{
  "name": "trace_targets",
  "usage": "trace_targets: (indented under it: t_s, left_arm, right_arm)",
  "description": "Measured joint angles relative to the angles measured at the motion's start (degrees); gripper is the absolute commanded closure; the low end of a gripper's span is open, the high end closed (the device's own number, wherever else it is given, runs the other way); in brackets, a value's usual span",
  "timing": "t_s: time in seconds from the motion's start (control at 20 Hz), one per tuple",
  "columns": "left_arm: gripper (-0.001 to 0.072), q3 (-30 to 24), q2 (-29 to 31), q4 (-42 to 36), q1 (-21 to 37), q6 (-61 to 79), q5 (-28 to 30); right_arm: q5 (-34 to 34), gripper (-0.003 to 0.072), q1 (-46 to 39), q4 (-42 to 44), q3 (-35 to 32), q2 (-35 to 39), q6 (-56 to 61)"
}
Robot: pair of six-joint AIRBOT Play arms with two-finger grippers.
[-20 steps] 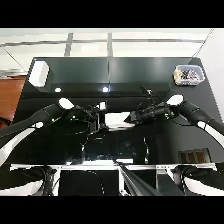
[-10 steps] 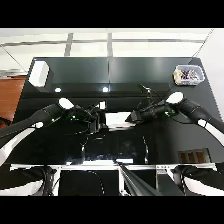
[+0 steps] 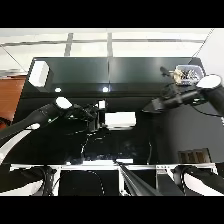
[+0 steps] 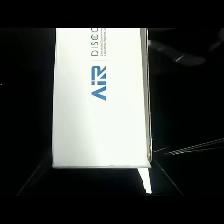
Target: Fold the box and place the chain.
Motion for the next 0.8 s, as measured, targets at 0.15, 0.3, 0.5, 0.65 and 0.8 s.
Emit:
trace_targets:
  t_s: [0.15, 0.3, 0.5, 0.65, 0.8]
  left_arm:
    - [-0.0011, 0.13, 4.24, 7.41, -0.07, -5.57, -0.37]
    - [-0.0005, 1.86, 6.38, 9.14, -1.44, -9.55, -0.52]
    - [-0.0004, 8.79, 3.15, 9.79, -5.49, -16.81, -0.59]
    - [-0.0004, 15.02, -2.58, 9.75, -9.01, -20.65, -1.92]
    - [-0.0004, 19.02, -7.58, 9.75, -10.82, -22.56, -2.12]
  right_arm:
    - [2.84, 0.0673, -7.10, -2.38, 0.26, 3.15, 0.39]
    - [3.39, 0.0672, -11.80, -3.50, 0.37, 4.83, 0.04]
    - [1.27, 0.0672, -14.08, -6.47, 0.37, 5.55, -0.39]
    - [-0.35, 0.0673, -14.60, -8.09, 0.37, 5.68, -0.55]
    - [-1.18, 0.0672, -14.84, -8.85, 0.37, 5.75, -0.55]
